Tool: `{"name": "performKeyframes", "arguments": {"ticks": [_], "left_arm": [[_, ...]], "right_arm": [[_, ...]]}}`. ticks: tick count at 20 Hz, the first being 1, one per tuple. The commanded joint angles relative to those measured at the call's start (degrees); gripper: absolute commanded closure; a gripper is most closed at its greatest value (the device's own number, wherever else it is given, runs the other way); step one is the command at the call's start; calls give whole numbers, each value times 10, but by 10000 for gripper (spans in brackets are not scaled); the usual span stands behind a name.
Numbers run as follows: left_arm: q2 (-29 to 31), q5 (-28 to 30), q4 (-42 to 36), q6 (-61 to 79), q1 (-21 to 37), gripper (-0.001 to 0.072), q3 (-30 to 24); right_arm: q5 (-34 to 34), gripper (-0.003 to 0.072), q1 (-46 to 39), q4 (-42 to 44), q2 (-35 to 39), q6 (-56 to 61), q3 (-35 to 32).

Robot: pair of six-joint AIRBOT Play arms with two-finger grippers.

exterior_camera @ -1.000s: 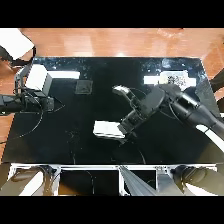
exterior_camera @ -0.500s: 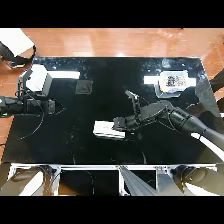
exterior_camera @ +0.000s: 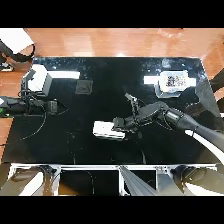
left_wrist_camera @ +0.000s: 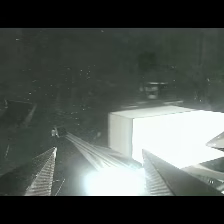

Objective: Fold the box and place the chain.

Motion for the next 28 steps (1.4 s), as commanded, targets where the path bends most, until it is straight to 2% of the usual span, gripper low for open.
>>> {"name": "performKeyframes", "arguments": {"ticks": [1,4,7,10,13,16,19,21,24,28], "left_arm": [[-4,0,-3,1,-17,86,0],[-7,0,-9,16,-36,86,0],[-13,6,-31,74,-64,85,2],[-76,70,-77,104,-122,86,11],[-176,-5,-91,309,-196,86,90],[-223,-25,-75,502,-265,80,145],[-229,4,21,556,-329,67,155],[-237,0,53,608,-367,68,155],[-243,19,10,661,-392,68,155],[-253,38,-16,640,-397,68,150]], "right_arm": [[1,664,0,-14,-6,0,-1],[-24,664,-2,-9,9,-13,6],[-62,665,-21,-10,85,-21,15],[-137,666,-109,-73,177,-67,14],[-204,665,-233,-142,238,-67,10],[-238,664,-313,-179,267,-66,10],[-242,664,-332,-181,268,-67,9],[-229,664,-332,-182,268,-67,9],[-211,664,-332,-182,268,-67,9],[-201,664,-332,-204,268,-66,9]]}}
